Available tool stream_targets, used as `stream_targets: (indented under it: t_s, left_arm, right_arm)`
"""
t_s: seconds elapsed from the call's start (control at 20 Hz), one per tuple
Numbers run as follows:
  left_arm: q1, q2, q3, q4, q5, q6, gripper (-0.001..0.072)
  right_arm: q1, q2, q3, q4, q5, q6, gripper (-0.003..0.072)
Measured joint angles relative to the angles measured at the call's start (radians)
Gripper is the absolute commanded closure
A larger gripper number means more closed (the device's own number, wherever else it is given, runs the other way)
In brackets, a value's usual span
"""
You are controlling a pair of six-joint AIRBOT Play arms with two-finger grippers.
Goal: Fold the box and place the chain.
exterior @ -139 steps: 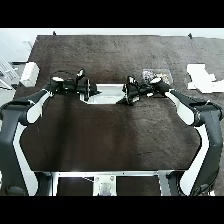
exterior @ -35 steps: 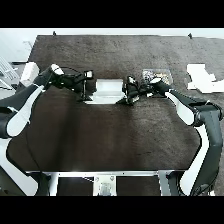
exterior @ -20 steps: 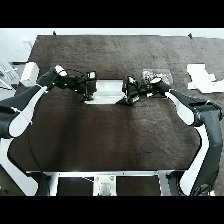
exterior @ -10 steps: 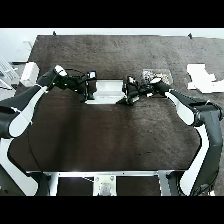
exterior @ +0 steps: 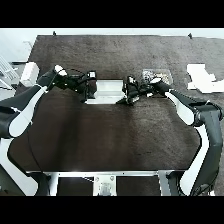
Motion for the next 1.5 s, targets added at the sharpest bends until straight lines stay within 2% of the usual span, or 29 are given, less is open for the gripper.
stream_targets:
  t_s: [0.45, 0.5, 0.55, 0.6, 1.05, 1.1, 1.15, 1.2, 1.25, 1.3, 1.4, 1.45, 1.5]
  left_arm:
    - [-0.043, -0.021, 0.000, -0.029, 0.006, 0.050, 0.0411]
    - [-0.047, -0.022, 0.000, -0.039, 0.008, 0.053, 0.0384]
    - [-0.051, -0.025, 0.000, -0.050, 0.008, 0.060, 0.0169]
    - [-0.053, -0.027, 0.000, -0.058, 0.012, 0.062, 0.0033]
    - [-0.057, -0.036, -0.003, -0.082, 0.023, 0.054, 0.0035]
    - [-0.057, -0.036, -0.003, -0.082, 0.023, 0.053, 0.0046]
    - [-0.057, -0.036, -0.003, -0.083, 0.023, 0.053, 0.0139]
    - [-0.057, -0.036, -0.003, -0.085, 0.023, 0.053, 0.0280]
    - [-0.058, -0.037, -0.003, -0.090, 0.017, 0.053, 0.0470]
    - [-0.057, -0.037, -0.003, -0.089, 0.011, 0.058, 0.0602]
    - [-0.051, -0.037, -0.003, -0.090, -0.006, 0.079, 0.0602]
    - [-0.047, -0.037, -0.003, -0.091, -0.021, 0.088, 0.0673]
    - [-0.044, -0.036, -0.003, -0.092, -0.036, 0.096, 0.0689]
  right_arm:
    - [0.000, 0.000, 0.000, -0.003, 0.002, -0.003, 0.0171]
    - [0.000, 0.000, 0.000, -0.003, 0.002, -0.003, 0.0171]
    - [0.000, 0.000, 0.000, -0.003, 0.002, -0.002, 0.0171]
    - [0.000, 0.000, 0.000, -0.003, 0.004, -0.002, 0.0171]
    - [0.000, 0.000, 0.000, -0.002, 0.003, 0.000, 0.0171]
    - [0.000, 0.000, 0.000, -0.002, 0.002, 0.000, 0.0171]
    - [0.000, 0.000, 0.000, -0.002, 0.002, 0.000, 0.0171]
    - [0.000, 0.000, -0.001, -0.001, 0.002, 0.000, 0.0171]
    - [0.000, 0.000, -0.001, 0.002, -0.003, 0.000, 0.0171]
    - [0.000, 0.000, -0.001, 0.004, -0.006, 0.001, 0.0171]
    - [0.000, 0.000, -0.001, 0.005, -0.006, 0.002, 0.0171]
    - [0.000, 0.000, -0.001, 0.004, -0.006, 0.001, 0.0171]
    - [0.000, 0.000, 0.000, 0.004, -0.006, 0.001, 0.0171]
